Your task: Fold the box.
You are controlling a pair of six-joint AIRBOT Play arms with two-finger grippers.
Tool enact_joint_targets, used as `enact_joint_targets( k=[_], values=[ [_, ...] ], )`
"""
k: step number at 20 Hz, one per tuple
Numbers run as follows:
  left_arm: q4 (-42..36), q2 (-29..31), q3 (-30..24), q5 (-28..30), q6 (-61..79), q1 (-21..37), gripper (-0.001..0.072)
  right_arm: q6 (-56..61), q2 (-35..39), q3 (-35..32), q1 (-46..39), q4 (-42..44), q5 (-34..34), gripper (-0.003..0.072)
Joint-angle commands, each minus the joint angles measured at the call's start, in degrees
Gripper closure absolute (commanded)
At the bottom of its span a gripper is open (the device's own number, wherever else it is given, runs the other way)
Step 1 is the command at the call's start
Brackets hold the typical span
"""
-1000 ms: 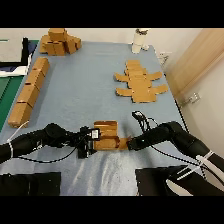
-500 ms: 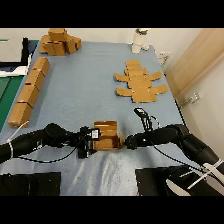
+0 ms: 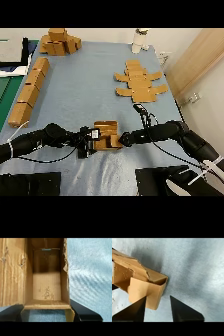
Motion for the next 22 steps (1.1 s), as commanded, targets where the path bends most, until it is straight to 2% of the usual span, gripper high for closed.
enact_joint_targets(
  k=[1,3,7,10,15,22],
  values=[
    [0.0,0.0,0.0,0.0,0.0,0.0,0.0238,1.3,-3.7,0.7,1.9,1.3,-0.3,0.0196],
    [0.0,0.0,0.0,0.0,0.0,0.0,0.0238,4.2,-5.6,2.7,4.9,-0.6,0.1,0.0196],
    [0.0,0.0,0.0,0.0,0.0,0.0,0.0238,21.2,-8.7,7.5,13.4,-14.7,0.4,0.0197],
    [0.0,0.0,0.0,0.0,0.0,0.0,0.0238,30.2,-12.4,11.0,19.2,-20.6,-0.1,0.0214],
    [0.0,0.0,0.0,0.0,0.0,0.0,0.0238,44.9,-18.1,17.0,25.5,-32.5,-5.7,0.0241],
    [0.0,0.0,0.0,0.0,0.0,0.0,0.0238,54.2,-20.3,20.2,26.6,-34.7,-11.0,0.0241]
  ],
)
